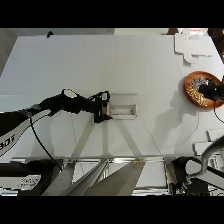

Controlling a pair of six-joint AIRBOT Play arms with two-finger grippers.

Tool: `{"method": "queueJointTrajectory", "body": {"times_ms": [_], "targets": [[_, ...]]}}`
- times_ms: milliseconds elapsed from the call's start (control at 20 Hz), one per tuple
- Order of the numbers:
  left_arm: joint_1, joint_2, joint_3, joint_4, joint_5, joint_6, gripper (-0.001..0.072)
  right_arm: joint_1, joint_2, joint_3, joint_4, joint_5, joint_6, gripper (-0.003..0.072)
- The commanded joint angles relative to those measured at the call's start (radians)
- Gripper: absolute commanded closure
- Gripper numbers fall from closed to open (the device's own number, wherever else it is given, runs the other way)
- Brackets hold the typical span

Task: Fold the box and place the chain.

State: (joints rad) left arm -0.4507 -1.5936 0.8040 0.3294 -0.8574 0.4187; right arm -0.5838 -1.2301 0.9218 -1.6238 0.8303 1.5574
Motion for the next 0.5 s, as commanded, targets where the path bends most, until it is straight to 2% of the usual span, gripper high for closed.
{"method": "queueJointTrajectory", "body": {"times_ms": [0,250,350,400,450], "targets": [[0.000,0.000,0.000,0.000,0.000,0.000,0.0434,0.068,0.155,0.000,0.001,0.135,-0.119,0.0684],[0.000,0.000,0.000,0.000,0.000,0.000,0.0434,0.204,0.301,0.000,-0.027,0.246,-0.110,0.0682],[0.000,0.000,0.000,0.000,0.000,0.000,0.0434,0.200,0.311,0.000,-0.030,0.269,-0.008,0.0679],[0.000,0.000,0.000,0.000,0.000,0.000,0.0434,0.188,0.307,0.000,-0.036,0.274,0.042,0.0653],[0.000,0.000,0.000,0.000,0.000,0.000,0.0434,0.171,0.301,0.000,-0.036,0.273,0.072,0.0567]]}}
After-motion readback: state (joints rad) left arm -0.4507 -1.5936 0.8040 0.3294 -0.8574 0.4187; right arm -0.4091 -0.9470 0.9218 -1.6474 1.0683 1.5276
